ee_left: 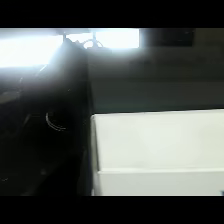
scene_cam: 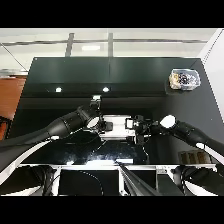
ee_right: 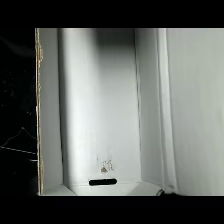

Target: Fold the box and place the chain.

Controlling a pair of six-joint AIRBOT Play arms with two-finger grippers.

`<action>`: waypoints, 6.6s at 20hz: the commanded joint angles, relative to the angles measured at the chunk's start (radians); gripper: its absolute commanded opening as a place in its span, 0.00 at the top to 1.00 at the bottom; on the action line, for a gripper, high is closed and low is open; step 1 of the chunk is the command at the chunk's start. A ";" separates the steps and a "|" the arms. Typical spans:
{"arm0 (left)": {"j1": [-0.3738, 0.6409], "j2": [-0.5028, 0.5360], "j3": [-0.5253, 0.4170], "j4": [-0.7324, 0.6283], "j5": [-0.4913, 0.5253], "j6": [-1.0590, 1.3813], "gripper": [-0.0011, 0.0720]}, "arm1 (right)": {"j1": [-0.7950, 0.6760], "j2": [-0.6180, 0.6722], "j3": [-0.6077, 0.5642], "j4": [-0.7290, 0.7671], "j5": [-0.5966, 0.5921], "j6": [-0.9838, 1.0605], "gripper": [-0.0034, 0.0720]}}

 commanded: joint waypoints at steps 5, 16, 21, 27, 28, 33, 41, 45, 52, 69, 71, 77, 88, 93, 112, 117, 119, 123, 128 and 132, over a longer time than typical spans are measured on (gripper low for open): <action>-0.001 -0.001 0.001 -0.017 0.022 0.003 0.95 | 0.000 0.000 -0.001 0.000 0.000 0.000 0.24; 0.000 0.000 0.053 0.029 -0.031 0.011 0.95 | 0.000 0.118 0.000 -0.038 0.063 0.130 0.22; 0.000 -0.007 0.061 0.037 -0.036 0.010 0.95 | 0.000 0.161 0.000 -0.116 0.094 0.200 0.00; 0.000 -0.019 0.061 0.049 -0.066 0.010 0.95 | 0.000 0.161 0.000 -0.201 0.088 0.203 0.00; 0.000 -0.019 0.061 0.049 -0.065 0.009 0.95 | 0.000 0.161 0.000 -0.213 0.088 0.203 0.00; 0.002 -0.020 0.050 0.048 -0.058 0.003 0.95 | 0.000 0.161 0.000 -0.273 0.066 0.201 0.00; 0.001 -0.020 0.029 0.041 -0.057 0.003 0.95 | 0.003 0.123 0.000 -0.138 0.031 0.097 0.17; 0.001 -0.020 0.029 0.041 -0.057 0.003 0.95 | 0.010 0.113 0.000 -0.092 0.032 0.094 0.64; 0.001 -0.020 0.029 0.041 -0.056 0.005 0.95 | 0.010 0.085 0.000 0.057 0.032 0.113 0.70; 0.002 -0.020 0.029 0.041 -0.052 0.005 0.95 | 0.010 0.053 0.000 0.118 0.040 0.113 0.68; 0.001 -0.020 0.029 0.041 -0.052 0.005 0.95 | 0.011 0.053 0.000 0.148 0.031 0.112 0.34; 0.001 -0.020 0.029 0.041 -0.053 0.006 0.95 | 0.010 0.053 0.000 0.157 0.028 0.112 0.78; 0.002 -0.020 0.029 0.041 -0.057 0.006 0.95 | -0.597 0.290 -0.006 -0.196 0.325 1.410 0.90; 0.001 -0.020 0.029 0.041 -0.057 0.006 0.95 | -0.670 0.179 -0.051 -0.232 0.437 1.561 0.90; 0.002 -0.020 0.029 0.041 -0.059 0.006 0.95 | -0.327 -0.013 0.091 0.049 0.523 1.301 0.13; 0.002 -0.020 0.029 0.041 -0.058 0.006 0.95 | -0.179 -0.013 0.159 -0.026 0.418 1.473 0.25; 0.002 -0.020 0.029 0.041 -0.058 0.006 0.95 | -0.106 -0.013 0.195 -0.140 0.372 1.606 0.25; 0.002 -0.020 0.029 0.041 -0.058 0.006 0.95 | 0.046 -0.013 0.270 -0.384 0.283 1.827 0.38; 0.002 -0.020 0.029 0.041 -0.059 0.006 0.95 | 0.154 -0.013 0.323 -0.591 0.277 2.073 0.38; 0.002 -0.020 0.029 0.041 -0.058 0.006 0.95 | 0.198 -0.014 0.340 -0.679 0.277 2.195 0.38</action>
